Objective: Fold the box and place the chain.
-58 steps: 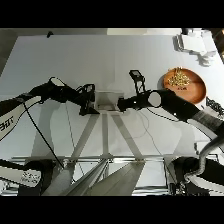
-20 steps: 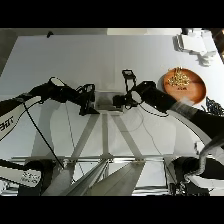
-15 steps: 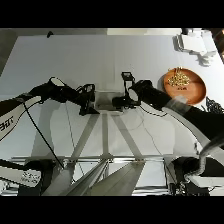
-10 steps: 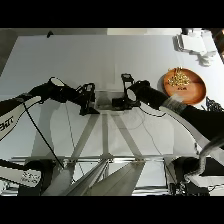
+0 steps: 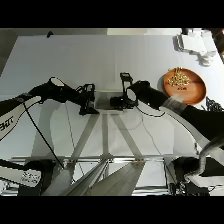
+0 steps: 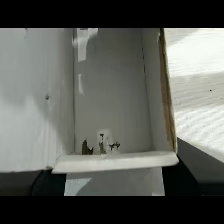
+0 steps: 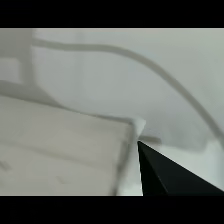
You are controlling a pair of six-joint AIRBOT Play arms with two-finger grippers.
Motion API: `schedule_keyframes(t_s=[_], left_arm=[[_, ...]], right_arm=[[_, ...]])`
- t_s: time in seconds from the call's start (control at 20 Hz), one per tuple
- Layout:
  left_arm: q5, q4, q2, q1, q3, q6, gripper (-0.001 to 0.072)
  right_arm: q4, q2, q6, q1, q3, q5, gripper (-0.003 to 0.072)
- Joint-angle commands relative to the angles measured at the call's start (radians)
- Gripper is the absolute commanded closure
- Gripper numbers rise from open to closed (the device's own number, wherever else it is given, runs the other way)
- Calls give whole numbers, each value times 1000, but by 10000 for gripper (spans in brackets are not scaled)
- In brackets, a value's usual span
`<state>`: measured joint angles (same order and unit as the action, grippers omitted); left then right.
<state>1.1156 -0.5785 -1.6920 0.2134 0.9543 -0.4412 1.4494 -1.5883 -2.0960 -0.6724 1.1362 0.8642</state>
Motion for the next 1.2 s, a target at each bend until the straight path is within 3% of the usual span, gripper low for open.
schedule_keyframes(t_s=[0.0, 0.2, 0.4, 0.55, 0.65, 0.85, 1.0, 1.15], left_arm=[[3, 2, 0, 0, 0, 4, 455], [3, 2, 0, 0, 0, 4, 455], [3, 2, 0, 0, 0, 4, 455], [2, 2, 0, 0, 0, 4, 455], [3, 2, 0, 0, 0, 4, 455], [3, 2, 0, 0, 0, 4, 455], [3, 2, 0, 0, 0, 4, 455], [3, 2, 0, 0, 0, 4, 455]], right_arm=[[-22, 71, 111, 6, 2, 72, 227], [-97, 233, 291, 91, 2, 237, 226], [-90, 372, 461, 323, 2, 250, 226], [4, 379, 509, 547, 2, 246, 215], [105, 373, 521, 666, 2, 188, 24], [73, 297, 556, 856, 3, 20, -13], [64, 152, 561, 914, 46, 19, -13], [64, -9, 570, 923, 169, 20, -13]])
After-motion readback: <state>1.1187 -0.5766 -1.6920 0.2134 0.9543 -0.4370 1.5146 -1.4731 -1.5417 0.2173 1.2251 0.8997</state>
